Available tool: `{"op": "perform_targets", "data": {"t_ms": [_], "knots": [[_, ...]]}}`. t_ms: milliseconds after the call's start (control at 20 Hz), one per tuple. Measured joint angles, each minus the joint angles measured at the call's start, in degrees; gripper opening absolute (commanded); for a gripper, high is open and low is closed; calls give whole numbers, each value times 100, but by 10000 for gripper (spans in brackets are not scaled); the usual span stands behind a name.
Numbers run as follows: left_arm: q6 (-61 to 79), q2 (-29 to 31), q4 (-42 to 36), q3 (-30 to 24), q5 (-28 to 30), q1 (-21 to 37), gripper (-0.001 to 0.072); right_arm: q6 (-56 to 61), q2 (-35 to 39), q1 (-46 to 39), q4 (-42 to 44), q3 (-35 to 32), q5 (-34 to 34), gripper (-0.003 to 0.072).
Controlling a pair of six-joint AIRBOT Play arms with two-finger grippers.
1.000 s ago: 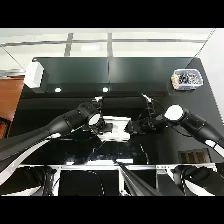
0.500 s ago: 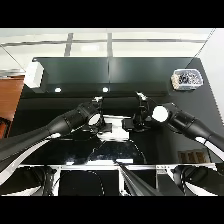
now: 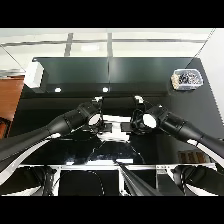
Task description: Fold the box and place the chain.
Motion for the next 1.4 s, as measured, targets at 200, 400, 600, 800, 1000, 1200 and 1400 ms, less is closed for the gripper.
{"op": "perform_targets", "data": {"t_ms": [200,400,600,800,1000,1200,1400], "knots": [[-13,0,-2,0,-2,0,25,533,-238,299,-225,229,98,334],[-13,0,-2,0,-7,0,26,916,-511,422,-352,422,160,311],[-9,0,-2,0,-28,0,26,1180,-651,459,-507,485,289,308],[-9,0,-2,0,-28,0,26,1296,-723,476,-570,505,358,85],[-7,0,-20,2,-20,0,26,1353,-778,490,-597,531,407,9],[-15,0,-11,0,-28,0,26,1368,-796,494,-632,621,472,13],[-11,0,2,0,-37,0,25,1379,-796,494,-662,691,457,225]]}}
